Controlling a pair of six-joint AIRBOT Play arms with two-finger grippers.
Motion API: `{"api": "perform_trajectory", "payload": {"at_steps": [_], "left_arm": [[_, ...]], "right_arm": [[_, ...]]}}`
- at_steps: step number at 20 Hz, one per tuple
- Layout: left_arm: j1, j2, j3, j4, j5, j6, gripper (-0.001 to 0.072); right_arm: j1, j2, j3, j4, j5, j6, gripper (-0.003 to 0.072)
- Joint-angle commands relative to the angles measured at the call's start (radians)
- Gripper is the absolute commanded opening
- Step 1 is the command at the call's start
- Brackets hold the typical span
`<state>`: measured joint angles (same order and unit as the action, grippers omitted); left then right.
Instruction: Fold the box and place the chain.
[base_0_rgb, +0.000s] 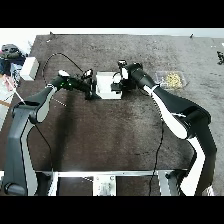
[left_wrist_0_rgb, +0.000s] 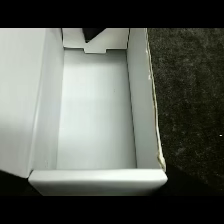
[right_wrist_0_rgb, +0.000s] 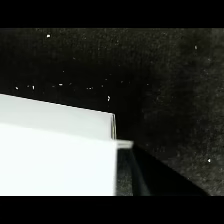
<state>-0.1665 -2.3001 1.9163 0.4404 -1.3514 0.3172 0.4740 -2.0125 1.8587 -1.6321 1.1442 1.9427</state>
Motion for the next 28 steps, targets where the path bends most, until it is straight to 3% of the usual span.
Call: {"api": "perform_trajectory", "payload": {"at_steps": [1, 6, 8, 14, 15, 16, 17, 23, 28], "left_arm": [[0.001, 0.000, 0.000, 0.000, 0.001, 0.002, 0.0336], [0.001, 0.000, 0.000, 0.000, 0.001, 0.002, 0.0336], [0.001, 0.000, 0.000, 0.000, 0.001, 0.002, 0.0336], [0.001, 0.000, 0.000, 0.000, 0.001, 0.002, 0.0336], [0.001, 0.000, 0.000, 0.000, 0.001, 0.002, 0.0337], [0.001, 0.000, 0.000, 0.000, 0.001, 0.002, 0.0336], [0.001, 0.000, 0.000, 0.000, 0.001, 0.002, 0.0337], [0.001, 0.000, 0.000, 0.000, 0.001, 0.001, 0.0336], [0.001, 0.000, 0.000, 0.000, 0.001, -0.002, 0.0336]], "right_arm": [[0.003, 0.000, 0.001, -0.014, -0.003, 0.069, 0.0213], [0.005, -0.002, 0.001, -0.014, -0.022, 0.079, 0.0212], [0.005, -0.003, 0.001, -0.022, -0.026, 0.078, 0.0080], [0.005, -0.009, 0.001, -0.026, -0.022, 0.078, 0.0080], [0.005, -0.007, 0.001, -0.026, -0.023, 0.078, 0.0122], [0.005, -0.002, 0.001, -0.026, -0.022, 0.077, 0.0379], [0.005, 0.011, 0.001, -0.026, -0.023, 0.064, 0.0454], [-0.024, 0.151, 0.001, -0.030, 0.013, -0.116, 0.0456], [-0.214, 0.258, 0.001, -0.148, 0.013, -0.246, 0.0454]]}}
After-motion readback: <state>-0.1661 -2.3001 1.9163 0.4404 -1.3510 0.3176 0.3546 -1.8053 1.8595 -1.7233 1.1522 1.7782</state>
